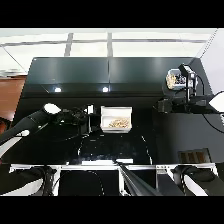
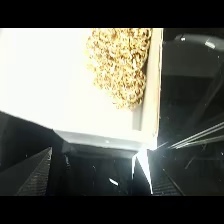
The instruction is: Fold the box and place the chain.
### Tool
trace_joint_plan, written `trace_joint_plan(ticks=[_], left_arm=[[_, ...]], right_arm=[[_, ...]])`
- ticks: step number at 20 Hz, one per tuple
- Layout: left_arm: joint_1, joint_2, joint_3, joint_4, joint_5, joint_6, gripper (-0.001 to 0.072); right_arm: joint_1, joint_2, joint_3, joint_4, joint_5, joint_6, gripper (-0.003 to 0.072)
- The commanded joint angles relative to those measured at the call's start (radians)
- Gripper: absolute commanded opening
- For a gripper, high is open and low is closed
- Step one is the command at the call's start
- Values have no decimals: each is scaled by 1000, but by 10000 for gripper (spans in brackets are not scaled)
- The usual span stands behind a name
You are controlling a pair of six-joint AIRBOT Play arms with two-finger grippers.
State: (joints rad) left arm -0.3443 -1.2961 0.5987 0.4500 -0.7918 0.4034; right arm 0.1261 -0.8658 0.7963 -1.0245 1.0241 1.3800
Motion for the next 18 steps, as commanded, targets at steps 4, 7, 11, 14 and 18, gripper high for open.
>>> trace_joint_plan(ticks=[4, 7, 11, 14, 18], left_arm=[[-19, -29, 28, -12, -6, 25, 712], [-42, -29, 28, -13, -6, 38, 711], [-63, -30, 28, -13, 2, 38, 711], [-63, -30, 28, -13, 3, 38, 711], [-64, -30, 28, -13, 8, 35, 711]], right_arm=[[0, 1, 1, 3, -2, 0, 307], [4, 0, 1, 2, -24, 0, 307], [26, 0, 1, 2, -68, 0, 307], [49, -3, -1, 2, -108, 0, 307], [97, -48, -7, 2, -175, -1, 307]])
